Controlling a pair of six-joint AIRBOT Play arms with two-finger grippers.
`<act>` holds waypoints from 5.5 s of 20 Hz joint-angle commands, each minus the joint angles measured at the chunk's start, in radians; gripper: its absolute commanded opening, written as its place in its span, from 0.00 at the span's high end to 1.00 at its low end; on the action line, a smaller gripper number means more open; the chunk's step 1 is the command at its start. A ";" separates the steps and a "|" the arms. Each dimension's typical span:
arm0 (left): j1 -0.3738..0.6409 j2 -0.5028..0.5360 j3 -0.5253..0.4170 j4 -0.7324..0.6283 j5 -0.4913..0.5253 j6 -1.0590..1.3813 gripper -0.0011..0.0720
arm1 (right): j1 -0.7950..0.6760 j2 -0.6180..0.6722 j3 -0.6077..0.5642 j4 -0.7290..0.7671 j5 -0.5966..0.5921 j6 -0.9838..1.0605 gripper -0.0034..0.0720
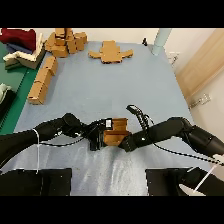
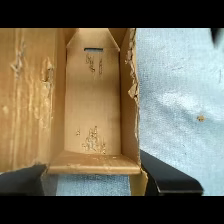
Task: Fold the box.
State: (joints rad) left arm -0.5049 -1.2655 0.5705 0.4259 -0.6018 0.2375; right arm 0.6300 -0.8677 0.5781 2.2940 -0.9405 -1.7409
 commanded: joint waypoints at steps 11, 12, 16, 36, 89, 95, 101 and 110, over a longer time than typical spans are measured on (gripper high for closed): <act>0.000 0.000 0.001 0.000 0.000 0.000 0.35 | -0.224 -0.395 0.232 -0.077 0.084 -0.148 0.95; 0.000 0.000 0.001 0.000 0.000 0.000 0.35 | -0.220 -0.423 0.232 -0.056 0.080 -0.182 0.95; 0.000 0.000 0.001 0.000 0.000 0.000 0.35 | -0.212 -0.491 0.232 -0.044 0.067 -0.237 0.95; 0.000 0.000 0.001 0.000 0.000 0.000 0.35 | -0.212 -0.117 0.236 -0.077 -0.049 -0.298 0.95; 0.000 0.000 0.001 0.000 0.000 0.000 0.35 | -0.050 -0.122 -0.059 -0.190 0.194 -1.177 0.26; 0.000 0.000 0.001 0.000 0.000 0.000 0.35 | -0.050 0.034 -0.022 -0.603 0.079 -0.510 0.95; 0.000 0.000 0.001 0.000 0.000 0.000 0.35 | -0.182 0.156 0.039 -1.064 -0.294 0.354 0.95; 0.000 0.000 0.001 0.000 0.000 0.000 0.35 | -0.355 -0.008 -0.138 -0.386 0.036 0.136 0.95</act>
State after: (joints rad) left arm -0.5049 -1.2655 0.5705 0.4259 -0.6018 0.2379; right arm 0.2951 -0.8227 0.4698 1.7065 -1.0069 -1.5253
